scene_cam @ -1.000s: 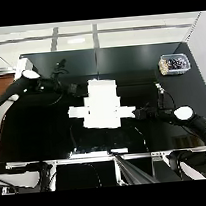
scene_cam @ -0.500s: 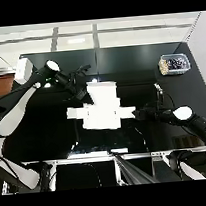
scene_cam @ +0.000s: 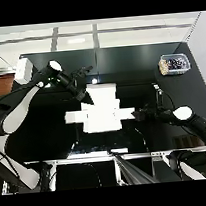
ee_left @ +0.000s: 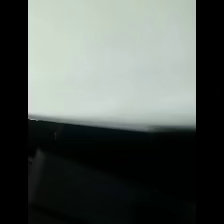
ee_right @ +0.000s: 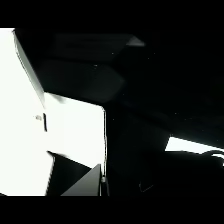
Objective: Fold the box and place the chain.
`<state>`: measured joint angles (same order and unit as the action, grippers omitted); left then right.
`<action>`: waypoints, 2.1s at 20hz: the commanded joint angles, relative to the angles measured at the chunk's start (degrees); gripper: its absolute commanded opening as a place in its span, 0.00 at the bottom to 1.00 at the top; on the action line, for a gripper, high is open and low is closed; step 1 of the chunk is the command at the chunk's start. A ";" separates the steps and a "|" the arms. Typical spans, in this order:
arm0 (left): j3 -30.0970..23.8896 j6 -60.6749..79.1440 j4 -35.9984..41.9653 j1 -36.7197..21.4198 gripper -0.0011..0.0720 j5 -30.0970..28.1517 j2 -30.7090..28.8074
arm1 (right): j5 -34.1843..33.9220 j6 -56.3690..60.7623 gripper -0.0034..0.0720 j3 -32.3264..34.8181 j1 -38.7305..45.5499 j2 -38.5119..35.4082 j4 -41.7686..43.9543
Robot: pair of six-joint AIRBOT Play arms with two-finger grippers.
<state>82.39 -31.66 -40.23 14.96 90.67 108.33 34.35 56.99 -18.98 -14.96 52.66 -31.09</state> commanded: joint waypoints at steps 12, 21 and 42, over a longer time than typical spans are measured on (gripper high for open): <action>-26.38 25.49 4.96 1.95 0.05 -30.58 -22.93 | 20.28 5.38 0.87 -28.09 3.61 0.02 -34.05; -25.79 44.81 3.58 8.33 0.05 -34.75 -18.62 | 17.68 1.46 0.99 -26.32 -3.82 0.70 -33.07; -25.79 34.27 2.78 8.20 0.05 -33.42 -18.23 | 4.24 -35.19 0.98 -13.42 -22.32 9.25 -29.77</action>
<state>56.62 2.42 -37.45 23.14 57.14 90.06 44.16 22.87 -33.15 -34.74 59.88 -61.60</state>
